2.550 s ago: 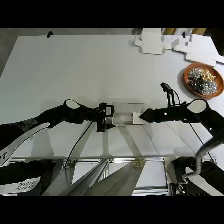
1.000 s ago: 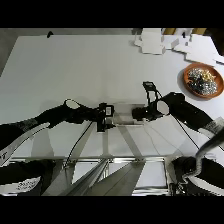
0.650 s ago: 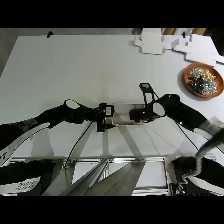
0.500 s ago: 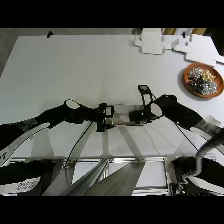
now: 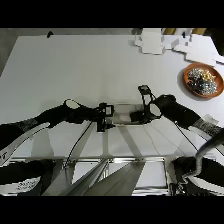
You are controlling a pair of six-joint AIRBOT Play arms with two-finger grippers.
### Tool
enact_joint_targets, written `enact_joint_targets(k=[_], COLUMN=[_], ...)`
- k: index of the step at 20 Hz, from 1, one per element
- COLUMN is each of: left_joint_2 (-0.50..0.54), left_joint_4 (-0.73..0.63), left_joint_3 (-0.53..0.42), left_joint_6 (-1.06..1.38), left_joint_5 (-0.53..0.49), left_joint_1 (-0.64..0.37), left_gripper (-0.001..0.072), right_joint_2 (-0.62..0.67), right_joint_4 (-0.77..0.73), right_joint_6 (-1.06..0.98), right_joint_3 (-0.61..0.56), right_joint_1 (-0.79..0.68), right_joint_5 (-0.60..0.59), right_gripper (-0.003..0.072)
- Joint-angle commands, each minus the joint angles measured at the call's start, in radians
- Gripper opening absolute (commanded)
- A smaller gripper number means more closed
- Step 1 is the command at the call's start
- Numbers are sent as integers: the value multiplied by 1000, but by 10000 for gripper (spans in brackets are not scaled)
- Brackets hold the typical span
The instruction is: Fold the box and place the chain.
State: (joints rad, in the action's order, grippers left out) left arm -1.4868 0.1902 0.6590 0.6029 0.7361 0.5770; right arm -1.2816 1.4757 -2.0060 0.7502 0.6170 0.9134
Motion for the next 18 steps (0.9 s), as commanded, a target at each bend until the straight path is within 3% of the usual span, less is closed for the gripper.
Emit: enact_joint_targets(k=[1, 2, 8, 18], left_joint_2=[0, 0, 0, 0], left_joint_4=[1, 1, 1, 1], left_joint_3=[0, 0, 0, 0], left_joint_6=[-1, -1, -1, -1], left_joint_5=[1, 1, 1, 1], left_joint_1=[0, 0, 0, 0], left_gripper=[212, 212, 212, 212], right_joint_2=[0, 5, 84, 119], right_joint_4=[-1, 5, 114, 106], right_joint_6=[-1, -1, -1, 53], right_joint_3=[1, 1, 1, 1], right_joint_1=[1, 1, 1, 1], right_joint_5=[-3, -1, 53, 84], right_gripper=[213, 294, 295, 298])
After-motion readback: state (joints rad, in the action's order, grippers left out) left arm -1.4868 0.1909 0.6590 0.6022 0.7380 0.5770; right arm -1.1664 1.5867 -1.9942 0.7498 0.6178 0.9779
